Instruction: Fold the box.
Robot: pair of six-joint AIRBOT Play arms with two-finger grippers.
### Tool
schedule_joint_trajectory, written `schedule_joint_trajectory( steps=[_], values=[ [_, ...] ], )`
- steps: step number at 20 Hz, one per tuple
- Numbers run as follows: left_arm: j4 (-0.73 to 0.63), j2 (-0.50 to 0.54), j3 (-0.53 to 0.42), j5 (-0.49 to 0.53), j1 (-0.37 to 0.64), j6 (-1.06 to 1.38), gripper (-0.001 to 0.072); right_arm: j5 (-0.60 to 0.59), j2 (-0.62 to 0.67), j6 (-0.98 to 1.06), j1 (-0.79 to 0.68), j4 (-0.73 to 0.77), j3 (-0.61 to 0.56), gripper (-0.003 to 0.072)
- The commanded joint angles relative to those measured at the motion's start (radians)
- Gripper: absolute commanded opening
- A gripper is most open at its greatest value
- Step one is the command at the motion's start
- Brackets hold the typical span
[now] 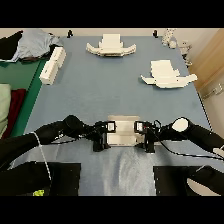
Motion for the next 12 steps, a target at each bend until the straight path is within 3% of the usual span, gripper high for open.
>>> schedule_joint_trajectory(
  steps=[1,2,3,4,6,7,8,12],
  values=[
    [0.016,-0.001,0.000,0.007,0.000,-0.022,0.0653,0.000,0.000,0.000,0.000,0.000,0.001,0.0502],
    [0.016,-0.001,0.000,0.010,0.000,-0.024,0.0651,0.000,0.000,0.000,0.000,0.000,0.001,0.0502],
    [0.016,-0.001,0.000,0.009,0.000,-0.024,0.0519,0.000,0.000,0.000,0.000,0.000,0.001,0.0502],
    [0.016,-0.001,0.000,0.007,0.000,-0.023,0.0433,0.000,0.000,0.000,0.000,0.000,0.001,0.0502],
    [0.016,-0.001,0.000,0.006,0.000,-0.023,0.0437,0.000,0.000,0.000,0.000,0.000,0.001,0.0502],
    [0.016,-0.001,0.000,0.006,0.000,-0.023,0.0558,0.000,0.000,0.000,0.000,0.000,0.001,0.0502],
    [0.015,-0.001,0.000,0.006,0.000,-0.023,0.0603,0.000,0.000,0.000,0.000,0.000,0.001,0.0502],
    [0.016,-0.001,0.000,0.006,0.000,-0.023,0.0603,0.000,0.000,0.000,0.000,0.000,0.001,0.0502]
  ],
)
